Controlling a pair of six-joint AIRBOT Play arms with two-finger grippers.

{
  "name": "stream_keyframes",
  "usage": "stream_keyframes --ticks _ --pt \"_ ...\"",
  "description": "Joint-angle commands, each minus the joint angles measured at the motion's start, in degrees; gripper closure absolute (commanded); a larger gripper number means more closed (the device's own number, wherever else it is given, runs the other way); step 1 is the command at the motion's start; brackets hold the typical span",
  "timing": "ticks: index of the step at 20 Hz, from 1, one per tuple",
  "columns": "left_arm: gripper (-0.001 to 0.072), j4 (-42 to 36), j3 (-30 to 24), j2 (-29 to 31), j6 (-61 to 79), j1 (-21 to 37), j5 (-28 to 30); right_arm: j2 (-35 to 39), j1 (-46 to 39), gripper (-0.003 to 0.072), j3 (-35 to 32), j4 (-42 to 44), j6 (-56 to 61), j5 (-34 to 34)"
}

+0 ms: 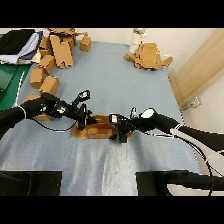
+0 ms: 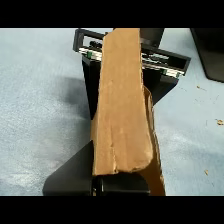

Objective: Fold the box.

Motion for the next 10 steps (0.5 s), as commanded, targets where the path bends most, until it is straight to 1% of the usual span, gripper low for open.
stream_keyframes --ticks 1,2,3,4,5,9,10 --pt "0.0696 -1.4 0.0 0.0 -0.2 0.0 2.0 0.0 0.0 0.0156 0.0 0.0 0.0 0.2" --pt "0.0695 -1.3 0.0 0.0 -0.4 0.0 2.4 0.0 0.0 0.0156 0.0 0.0 -0.1 0.2" --pt "0.0657 -1.3 0.0 0.0 -1.5 0.1 2.7 0.0 0.0 0.0156 0.0 -0.1 0.0 0.2" --pt "0.045 -1.5 0.0 0.0 -2.8 0.1 2.8 0.0 0.0 0.0156 0.0 0.0 0.0 0.2" --pt "0.0406 -1.4 0.0 0.0 -6.0 0.0 2.7 0.0 0.0 0.0156 0.0 0.0 0.0 0.2" --pt "0.0403 -1.2 0.0 0.1 -7.6 0.2 -0.1 0.0 0.0 0.0156 0.0 0.0 0.0 0.2" --pt "0.0374 -0.7 0.0 0.3 -7.9 0.2 -1.0 0.0 0.0 0.0156 0.0 -0.1 -0.1 0.2"
